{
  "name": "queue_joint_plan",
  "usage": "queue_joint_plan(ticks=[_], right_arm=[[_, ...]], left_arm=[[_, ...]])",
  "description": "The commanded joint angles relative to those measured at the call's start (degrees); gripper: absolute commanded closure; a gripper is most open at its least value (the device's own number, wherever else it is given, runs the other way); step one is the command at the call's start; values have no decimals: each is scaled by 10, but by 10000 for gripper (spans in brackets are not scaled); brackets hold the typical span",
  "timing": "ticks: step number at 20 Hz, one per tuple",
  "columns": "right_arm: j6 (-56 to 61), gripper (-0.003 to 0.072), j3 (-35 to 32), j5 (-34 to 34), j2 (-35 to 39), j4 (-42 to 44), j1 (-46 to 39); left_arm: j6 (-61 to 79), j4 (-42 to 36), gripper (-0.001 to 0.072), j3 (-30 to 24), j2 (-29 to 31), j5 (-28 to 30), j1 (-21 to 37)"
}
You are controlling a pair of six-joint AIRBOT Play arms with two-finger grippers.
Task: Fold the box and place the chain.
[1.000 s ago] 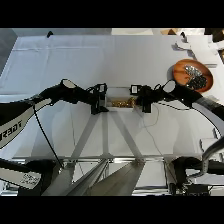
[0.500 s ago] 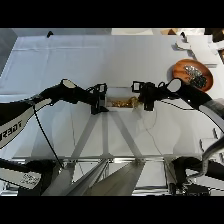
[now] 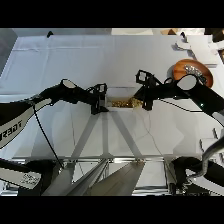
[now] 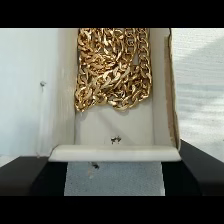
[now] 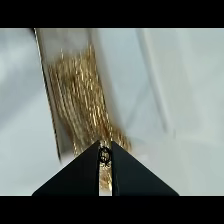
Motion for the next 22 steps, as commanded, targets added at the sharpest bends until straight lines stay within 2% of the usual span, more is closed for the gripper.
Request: queue_joint_plan(ticks=[1,12,13,15,19,22], right_arm=[[-3,676,1,-4,6,94,17],[-20,664,1,-78,2,93,81],[-19,565,1,-82,2,89,80],[-19,318,1,-78,2,81,73],[-26,287,1,-12,4,90,12],[-112,287,1,45,4,92,-50]], left_arm=[[0,0,453,0,0,0,0],[0,0,453,0,0,0,0],[0,0,453,0,0,0,0],[0,0,453,0,0,0,0],[0,0,453,0,0,0,0],[0,0,453,0,0,0,0]])
